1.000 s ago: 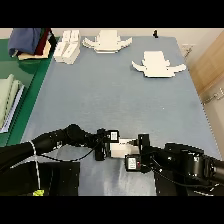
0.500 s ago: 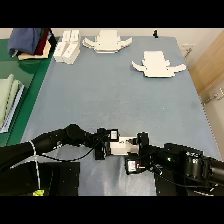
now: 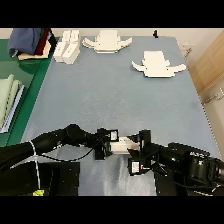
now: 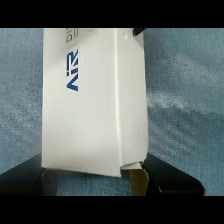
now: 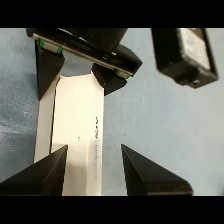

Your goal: Fold the box.

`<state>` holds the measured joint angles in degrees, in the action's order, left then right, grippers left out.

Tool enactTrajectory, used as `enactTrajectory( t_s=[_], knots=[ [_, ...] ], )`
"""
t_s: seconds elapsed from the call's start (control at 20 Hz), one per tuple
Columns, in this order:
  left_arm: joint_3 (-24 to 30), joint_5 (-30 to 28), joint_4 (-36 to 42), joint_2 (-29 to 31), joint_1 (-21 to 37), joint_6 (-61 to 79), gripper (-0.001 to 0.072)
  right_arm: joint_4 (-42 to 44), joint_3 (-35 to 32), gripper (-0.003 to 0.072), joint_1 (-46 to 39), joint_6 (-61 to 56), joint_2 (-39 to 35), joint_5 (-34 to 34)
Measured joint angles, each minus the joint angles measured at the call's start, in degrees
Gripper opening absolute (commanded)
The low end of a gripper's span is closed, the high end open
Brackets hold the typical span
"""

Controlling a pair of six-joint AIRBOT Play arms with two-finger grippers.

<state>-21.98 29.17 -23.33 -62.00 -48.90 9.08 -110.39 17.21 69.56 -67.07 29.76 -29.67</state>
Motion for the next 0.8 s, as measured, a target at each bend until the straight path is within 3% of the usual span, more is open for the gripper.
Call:
enactTrajectory(
  t_s=[0.4, 0.8],
  knots=[
    [0.0, -0.1, 0.0, 0.0, 0.0, -0.1, 0.0480, -3.4, 0.0, 0.0520, -3.0, -0.1, 0.0, 1.0],
    [0.0, -0.3, 0.0, 0.0, 0.0, 0.0, 0.0480, -0.5, -0.1, 0.0520, -3.5, 0.0, 1.6, 1.3]
  ],
)
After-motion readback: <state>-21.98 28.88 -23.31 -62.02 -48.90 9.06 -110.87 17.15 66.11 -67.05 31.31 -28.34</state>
